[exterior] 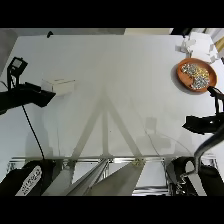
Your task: Fold the box and place the chain.
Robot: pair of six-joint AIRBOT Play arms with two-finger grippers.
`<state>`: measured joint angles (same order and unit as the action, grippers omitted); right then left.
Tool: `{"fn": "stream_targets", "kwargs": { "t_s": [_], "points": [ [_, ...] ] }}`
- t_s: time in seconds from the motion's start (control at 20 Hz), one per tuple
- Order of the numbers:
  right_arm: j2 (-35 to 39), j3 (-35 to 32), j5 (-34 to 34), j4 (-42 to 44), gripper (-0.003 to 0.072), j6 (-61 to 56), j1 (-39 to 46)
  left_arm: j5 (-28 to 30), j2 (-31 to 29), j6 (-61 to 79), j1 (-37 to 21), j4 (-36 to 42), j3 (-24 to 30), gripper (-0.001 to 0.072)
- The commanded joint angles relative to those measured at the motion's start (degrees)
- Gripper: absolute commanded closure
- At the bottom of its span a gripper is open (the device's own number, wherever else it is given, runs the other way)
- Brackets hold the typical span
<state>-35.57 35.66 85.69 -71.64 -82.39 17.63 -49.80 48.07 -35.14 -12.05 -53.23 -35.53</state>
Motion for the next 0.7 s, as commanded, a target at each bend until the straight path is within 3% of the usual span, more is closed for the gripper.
{"fn": "stream_targets", "kwargs": {
  "t_s": [0.0, 0.15, 0.55, 0.65],
  "points": [
    [0.0, 0.0, -2.6, 0.0, 0.0668, 0.5, 0.0, -1.2, -4.3, -6.3, -2.3, -6.7, 6.8, 0.0712],
    [0.0, 0.0, -3.7, 0.0, 0.0668, 0.4, 0.0, -2.4, -6.1, -11.9, -2.3, -10.3, 10.7, 0.0711],
    [0.0, 0.0, -4.1, 0.0, 0.0668, 0.4, 0.0, -12.0, -6.1, -12.9, -2.1, -18.5, 14.2, 0.0706],
    [0.0, 0.0, -4.1, 0.0, 0.0668, 0.4, 0.0, -14.2, -6.1, -12.9, -2.1, -19.4, 14.2, 0.0621]
  ]
}}
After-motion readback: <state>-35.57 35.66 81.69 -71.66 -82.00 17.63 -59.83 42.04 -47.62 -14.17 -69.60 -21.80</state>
